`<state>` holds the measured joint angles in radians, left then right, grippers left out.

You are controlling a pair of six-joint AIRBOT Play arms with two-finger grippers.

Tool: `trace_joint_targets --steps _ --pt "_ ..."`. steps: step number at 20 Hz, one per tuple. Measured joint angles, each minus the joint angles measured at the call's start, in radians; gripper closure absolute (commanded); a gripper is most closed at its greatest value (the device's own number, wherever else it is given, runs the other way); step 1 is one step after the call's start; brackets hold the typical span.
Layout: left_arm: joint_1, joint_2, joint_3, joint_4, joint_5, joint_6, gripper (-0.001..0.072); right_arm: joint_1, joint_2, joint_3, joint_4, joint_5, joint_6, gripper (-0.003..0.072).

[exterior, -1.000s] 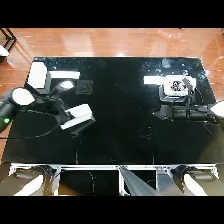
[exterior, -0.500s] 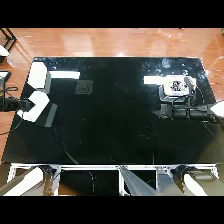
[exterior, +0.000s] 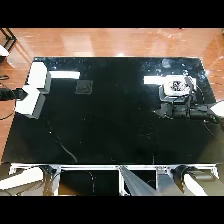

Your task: Fold the box and place the chain.

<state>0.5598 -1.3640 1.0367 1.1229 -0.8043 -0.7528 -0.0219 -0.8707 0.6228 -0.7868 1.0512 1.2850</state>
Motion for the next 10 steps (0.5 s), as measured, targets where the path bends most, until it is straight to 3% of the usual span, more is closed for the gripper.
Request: trace_joint_targets --steps 6,7,8,9,10 --pt "0.001 0.056 0.046 0.005 -0.053 -0.086 0.0073 0.0 0.0 0.005 0.004 -0.01 0.009 0.0666" --pt "0.001 0.083 0.06 -0.012 -0.073 -0.101 0.0121 -0.001 0.0 0.014 0.004 -0.016 0.003 0.0666" --pt "0.001 0.113 0.077 -0.037 -0.105 -0.12 0.0292 -0.002 0.0 0.032 0.001 -0.02 -0.008 0.0666" --pt "0.001 0.147 0.094 -0.073 -0.138 -0.143 0.0581 -0.002 0.0 0.063 -0.008 -0.023 -0.019 0.0666" --pt "0.001 0.18 0.111 -0.118 -0.171 -0.169 0.0695 -0.002 0.0 0.108 -0.03 -0.021 -0.027 0.0666"
